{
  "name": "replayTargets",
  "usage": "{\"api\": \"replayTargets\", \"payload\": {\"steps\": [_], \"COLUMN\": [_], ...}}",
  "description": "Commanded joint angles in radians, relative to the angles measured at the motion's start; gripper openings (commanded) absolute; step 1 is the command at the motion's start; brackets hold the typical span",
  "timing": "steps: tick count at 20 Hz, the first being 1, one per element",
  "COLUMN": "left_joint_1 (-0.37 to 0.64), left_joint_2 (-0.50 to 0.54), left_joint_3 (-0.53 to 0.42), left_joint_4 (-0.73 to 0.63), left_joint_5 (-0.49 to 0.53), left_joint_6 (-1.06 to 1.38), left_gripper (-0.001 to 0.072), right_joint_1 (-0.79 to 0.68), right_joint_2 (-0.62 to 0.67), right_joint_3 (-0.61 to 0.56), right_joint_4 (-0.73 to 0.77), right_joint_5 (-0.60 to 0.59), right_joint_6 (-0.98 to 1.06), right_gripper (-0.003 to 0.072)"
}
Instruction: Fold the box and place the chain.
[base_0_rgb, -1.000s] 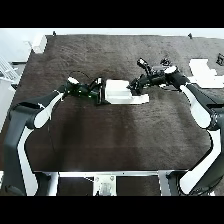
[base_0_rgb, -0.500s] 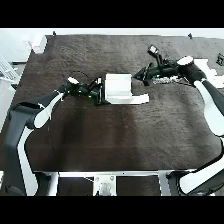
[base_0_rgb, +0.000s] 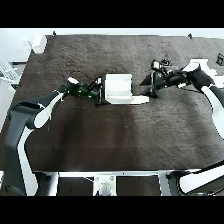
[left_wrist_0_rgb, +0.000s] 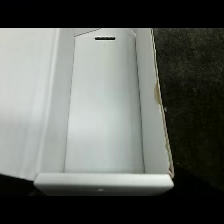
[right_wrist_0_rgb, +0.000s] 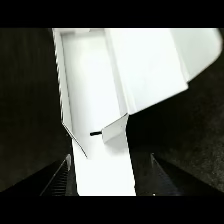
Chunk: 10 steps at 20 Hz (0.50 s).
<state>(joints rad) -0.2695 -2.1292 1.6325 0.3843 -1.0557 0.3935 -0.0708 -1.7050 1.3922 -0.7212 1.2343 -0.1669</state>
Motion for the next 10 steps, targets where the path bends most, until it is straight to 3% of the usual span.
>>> {"api": "replayTargets", "payload": {"steps": [1, 10], "left_joint_1": [0.001, 0.001], "left_joint_2": [0.000, 0.000], "left_joint_3": [0.000, 0.000], "left_joint_4": [0.000, 0.000], "left_joint_5": [0.000, 0.000], "left_joint_6": [0.000, 0.000], "left_gripper": [0.0471, 0.0471], "right_joint_1": [0.007, 0.082], "right_joint_2": [-0.012, -0.061], "right_joint_3": [-0.050, -0.050], "right_joint_4": [-0.012, -0.020], "right_joint_5": [-0.086, -0.111], "right_joint_6": [-0.063, -0.074], "right_gripper": [0.0595, 0.0594]}}
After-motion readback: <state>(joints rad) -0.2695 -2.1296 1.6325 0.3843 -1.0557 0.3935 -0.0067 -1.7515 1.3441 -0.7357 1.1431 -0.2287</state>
